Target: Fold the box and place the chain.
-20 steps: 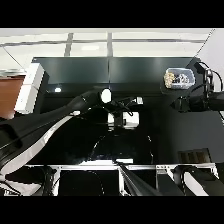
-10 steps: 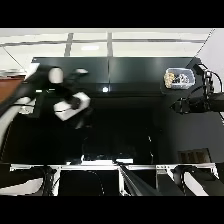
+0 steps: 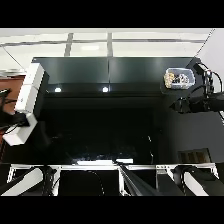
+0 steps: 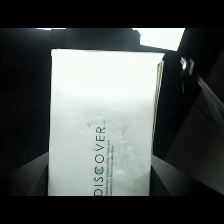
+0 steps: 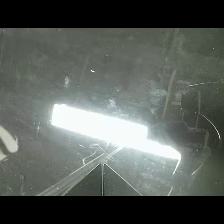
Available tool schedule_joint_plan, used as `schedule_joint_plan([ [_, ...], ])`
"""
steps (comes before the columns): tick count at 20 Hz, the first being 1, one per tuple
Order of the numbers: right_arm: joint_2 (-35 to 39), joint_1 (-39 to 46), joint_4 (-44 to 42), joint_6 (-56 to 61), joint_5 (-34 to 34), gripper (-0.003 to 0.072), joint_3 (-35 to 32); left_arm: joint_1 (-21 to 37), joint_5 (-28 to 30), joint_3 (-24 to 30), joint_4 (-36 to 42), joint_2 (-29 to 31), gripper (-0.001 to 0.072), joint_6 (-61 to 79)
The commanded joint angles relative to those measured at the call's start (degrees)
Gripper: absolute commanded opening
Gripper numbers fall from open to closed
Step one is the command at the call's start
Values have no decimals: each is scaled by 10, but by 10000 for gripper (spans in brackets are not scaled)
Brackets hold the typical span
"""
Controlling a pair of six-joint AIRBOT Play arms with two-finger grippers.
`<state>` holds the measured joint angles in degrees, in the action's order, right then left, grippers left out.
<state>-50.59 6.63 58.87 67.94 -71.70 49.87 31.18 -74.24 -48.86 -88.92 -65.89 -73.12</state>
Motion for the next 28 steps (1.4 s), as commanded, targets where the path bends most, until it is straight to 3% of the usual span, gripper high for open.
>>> schedule_joint_plan([
  [1,1,0,-2,1,-2,27,0,133,48,10,25,7,352,72],
  [5,1,0,-2,18,0,27,0,183,115,11,201,5,352,296],
  [12,0,0,1,21,0,27,0,132,179,11,200,-23,354,378],
  [13,0,0,1,21,0,27,0,127,185,11,207,-26,439,378],
  [14,0,0,1,21,0,27,0,123,192,11,210,-27,690,377],
  [18,0,0,-14,21,20,27,0,93,204,-34,237,-13,707,366],
  [21,0,0,-63,21,71,27,0,48,201,-110,326,8,705,365],
  [22,1,-1,-73,14,82,27,0,29,191,-132,356,17,690,344],
  [23,1,-6,-61,-11,85,27,0,13,172,-147,365,26,527,312],
  [25,0,-31,19,-10,100,27,-1,-17,134,-148,367,53,30,246],
  [26,1,-45,42,-8,132,27,-10,-37,122,-140,381,68,29,228],
  [28,1,-77,24,-94,290,26,-63,-103,125,-93,394,121,28,247],
])
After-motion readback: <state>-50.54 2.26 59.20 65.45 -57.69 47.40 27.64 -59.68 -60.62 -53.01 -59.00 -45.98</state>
